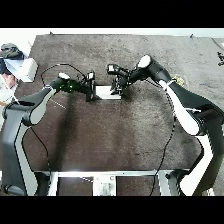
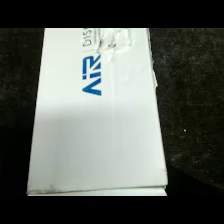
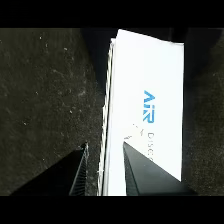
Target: Fold the box and place the chain.
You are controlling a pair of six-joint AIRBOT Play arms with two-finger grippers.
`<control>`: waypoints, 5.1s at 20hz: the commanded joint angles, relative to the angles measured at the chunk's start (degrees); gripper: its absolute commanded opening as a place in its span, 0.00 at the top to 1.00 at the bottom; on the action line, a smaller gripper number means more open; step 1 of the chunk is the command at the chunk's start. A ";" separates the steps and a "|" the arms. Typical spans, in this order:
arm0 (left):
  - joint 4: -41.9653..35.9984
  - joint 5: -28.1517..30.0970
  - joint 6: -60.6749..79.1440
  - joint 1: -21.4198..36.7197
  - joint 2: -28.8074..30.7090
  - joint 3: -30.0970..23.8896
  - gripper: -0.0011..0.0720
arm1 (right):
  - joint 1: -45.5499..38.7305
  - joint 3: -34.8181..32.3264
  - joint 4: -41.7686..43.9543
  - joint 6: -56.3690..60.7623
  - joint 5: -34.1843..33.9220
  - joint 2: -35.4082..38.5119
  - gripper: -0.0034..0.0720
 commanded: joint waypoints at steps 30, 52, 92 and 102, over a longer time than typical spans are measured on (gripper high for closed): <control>-0.02 0.15 -0.04 0.07 0.02 0.02 0.64 | -4.68 0.02 10.71 11.65 2.27 -6.45 0.97; -0.04 0.15 -0.04 0.07 0.02 0.04 0.64 | -7.61 -64.87 29.11 11.47 -55.34 63.30 0.97; 14.97 24.30 -44.63 54.95 63.34 -51.58 0.98 | -7.61 -91.17 29.03 11.65 -73.00 89.77 0.97; 14.84 29.24 -33.90 54.90 48.81 -51.56 0.97 | -7.63 -91.17 29.03 11.63 -73.00 89.77 0.97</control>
